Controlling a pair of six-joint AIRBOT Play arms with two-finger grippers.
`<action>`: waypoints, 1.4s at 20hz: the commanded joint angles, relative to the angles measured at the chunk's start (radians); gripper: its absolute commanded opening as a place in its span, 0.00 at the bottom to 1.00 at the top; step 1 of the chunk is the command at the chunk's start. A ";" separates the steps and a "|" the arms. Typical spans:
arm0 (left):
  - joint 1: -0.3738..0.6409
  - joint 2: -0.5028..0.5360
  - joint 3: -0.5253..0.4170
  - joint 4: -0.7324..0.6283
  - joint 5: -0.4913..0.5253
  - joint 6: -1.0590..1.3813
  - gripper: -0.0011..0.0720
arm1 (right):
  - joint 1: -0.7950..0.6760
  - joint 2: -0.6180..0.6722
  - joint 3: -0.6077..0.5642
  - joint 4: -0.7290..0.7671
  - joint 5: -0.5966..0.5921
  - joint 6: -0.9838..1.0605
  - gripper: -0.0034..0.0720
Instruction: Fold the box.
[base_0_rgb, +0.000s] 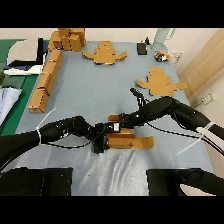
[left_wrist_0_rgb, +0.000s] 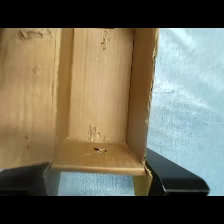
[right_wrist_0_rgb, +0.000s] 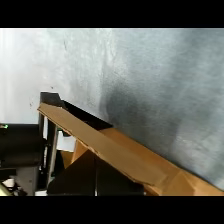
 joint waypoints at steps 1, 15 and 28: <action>0.005 -0.002 -0.001 -0.019 -0.003 -0.023 0.73 | -0.003 0.070 0.002 -0.265 -0.066 0.043 0.05; 0.006 -0.002 -0.001 -0.019 0.008 -0.023 0.73 | -0.003 0.145 0.001 -0.351 -0.056 0.082 0.05; 0.006 -0.002 -0.001 -0.019 0.008 -0.023 0.73 | -0.064 0.206 0.029 -0.156 -0.197 -0.008 0.05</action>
